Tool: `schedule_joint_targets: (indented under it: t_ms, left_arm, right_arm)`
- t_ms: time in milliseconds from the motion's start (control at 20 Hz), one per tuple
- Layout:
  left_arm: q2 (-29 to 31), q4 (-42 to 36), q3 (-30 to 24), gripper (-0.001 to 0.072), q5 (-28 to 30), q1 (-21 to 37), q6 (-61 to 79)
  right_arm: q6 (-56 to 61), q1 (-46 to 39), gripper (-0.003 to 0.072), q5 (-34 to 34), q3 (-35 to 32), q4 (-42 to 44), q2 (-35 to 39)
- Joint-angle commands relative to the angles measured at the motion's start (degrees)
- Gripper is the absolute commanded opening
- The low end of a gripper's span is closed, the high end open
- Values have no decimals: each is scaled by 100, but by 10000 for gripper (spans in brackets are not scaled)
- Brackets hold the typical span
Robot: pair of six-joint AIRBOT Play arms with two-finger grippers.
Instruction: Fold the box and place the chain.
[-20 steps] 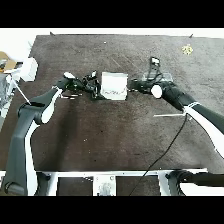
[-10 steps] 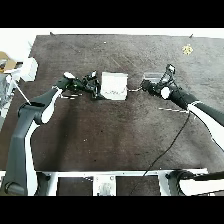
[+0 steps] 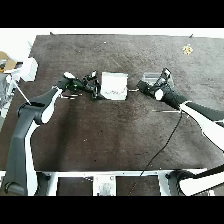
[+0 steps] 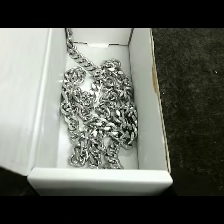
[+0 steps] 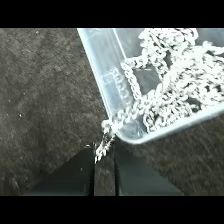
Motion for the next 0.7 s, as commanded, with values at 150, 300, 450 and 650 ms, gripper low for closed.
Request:
schedule_joint_targets:
  t_ms: [150, 300, 450, 650]
  left_arm:
    - [4, 2, 2, 204, 0, 0, 0]
    - [4, 0, 2, 204, 0, 0, 0]
    - [4, 2, 2, 203, 0, 0, 0]
    - [4, 0, 2, 203, 2, 0, 0]
  right_arm:
    - [15, 35, 6, -210, 7, 101, 44]
    - [-7, 245, 6, 28, 7, -286, 645]
    - [-9, 542, 6, 417, 7, -739, 1563]
    - [-7, 1073, 6, 271, 31, -1108, 2776]
